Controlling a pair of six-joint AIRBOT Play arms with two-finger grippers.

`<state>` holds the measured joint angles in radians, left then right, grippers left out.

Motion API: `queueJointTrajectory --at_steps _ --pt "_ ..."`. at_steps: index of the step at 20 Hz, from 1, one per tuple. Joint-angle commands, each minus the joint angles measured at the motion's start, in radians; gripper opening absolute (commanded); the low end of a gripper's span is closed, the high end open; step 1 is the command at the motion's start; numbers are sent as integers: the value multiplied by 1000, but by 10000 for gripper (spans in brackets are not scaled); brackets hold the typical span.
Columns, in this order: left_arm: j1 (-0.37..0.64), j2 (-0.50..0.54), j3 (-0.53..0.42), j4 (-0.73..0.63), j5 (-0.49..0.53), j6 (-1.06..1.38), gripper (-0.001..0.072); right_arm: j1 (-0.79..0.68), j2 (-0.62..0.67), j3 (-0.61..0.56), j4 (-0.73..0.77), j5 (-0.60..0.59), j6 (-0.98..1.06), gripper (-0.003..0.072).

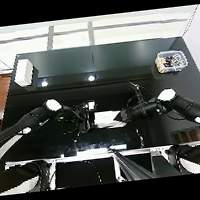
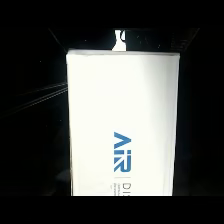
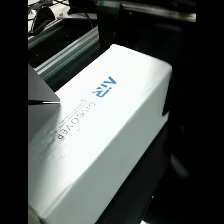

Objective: Fold the box and place the chain.

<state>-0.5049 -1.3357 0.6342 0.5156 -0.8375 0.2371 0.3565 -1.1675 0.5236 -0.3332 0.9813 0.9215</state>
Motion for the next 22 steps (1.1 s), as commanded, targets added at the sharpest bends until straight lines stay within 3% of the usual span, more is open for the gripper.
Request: queueJointTrajectory --at_steps 1,9,13,15,17,18,19,22 --pt "0 0 0 0 -1 -1 294 7 -35 -2 -19 -32 6 13" --pt "0 0 0 0 -5 -1 293 7 -34 -2 -34 -42 2 13" --pt "1 2 0 0 -4 -1 293 -32 27 70 -49 116 -18 12" --pt "2 14 0 8 -3 -2 295 -126 111 157 -174 249 -14 12" --pt "2 33 0 25 -3 -19 301 -261 206 237 -368 303 43 13" --pt "2 43 0 48 -4 -40 430 -335 248 265 -441 306 72 13" --pt "2 51 0 82 -3 -72 703 -419 286 285 -485 307 87 13" --pt "1 90 0 192 -13 -181 714 -629 344 290 -496 332 80 13"
